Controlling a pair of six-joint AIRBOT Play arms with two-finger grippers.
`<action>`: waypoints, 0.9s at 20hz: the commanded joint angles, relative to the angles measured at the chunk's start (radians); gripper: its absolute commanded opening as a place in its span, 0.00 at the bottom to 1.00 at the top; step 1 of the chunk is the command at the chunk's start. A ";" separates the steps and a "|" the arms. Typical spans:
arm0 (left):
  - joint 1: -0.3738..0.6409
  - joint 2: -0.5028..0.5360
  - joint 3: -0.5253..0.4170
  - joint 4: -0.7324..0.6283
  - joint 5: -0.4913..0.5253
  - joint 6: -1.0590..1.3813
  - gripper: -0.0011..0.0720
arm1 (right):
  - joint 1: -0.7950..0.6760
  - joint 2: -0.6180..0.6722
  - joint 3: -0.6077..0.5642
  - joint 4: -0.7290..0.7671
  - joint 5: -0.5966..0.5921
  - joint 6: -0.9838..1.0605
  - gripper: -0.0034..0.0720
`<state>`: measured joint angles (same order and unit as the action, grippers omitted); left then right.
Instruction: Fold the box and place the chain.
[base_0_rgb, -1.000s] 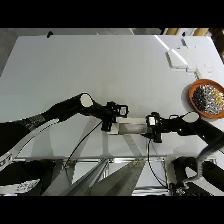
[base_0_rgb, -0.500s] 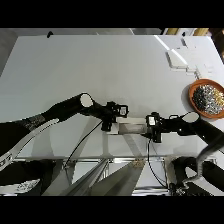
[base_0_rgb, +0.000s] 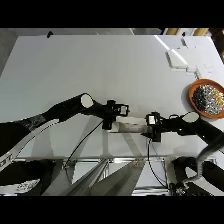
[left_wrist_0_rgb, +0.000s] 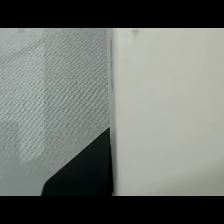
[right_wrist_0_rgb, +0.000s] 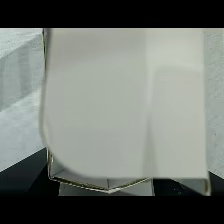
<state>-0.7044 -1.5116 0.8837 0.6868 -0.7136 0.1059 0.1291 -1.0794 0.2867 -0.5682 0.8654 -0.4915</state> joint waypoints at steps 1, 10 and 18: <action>-0.001 0.000 0.001 0.002 0.025 -0.001 0.03 | 0.000 0.001 0.000 -0.003 0.009 -0.003 0.65; -0.001 0.006 0.001 0.003 -0.048 -0.001 0.03 | 0.000 0.001 0.000 -0.003 0.009 -0.003 0.65; 0.002 0.119 0.001 0.067 -0.100 -0.101 0.73 | 0.001 0.001 0.000 -0.003 0.009 -0.003 0.65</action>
<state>-0.7029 -1.4353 0.8841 0.7097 -0.7811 0.0704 0.1303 -1.0790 0.2863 -0.5758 0.8871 -0.5007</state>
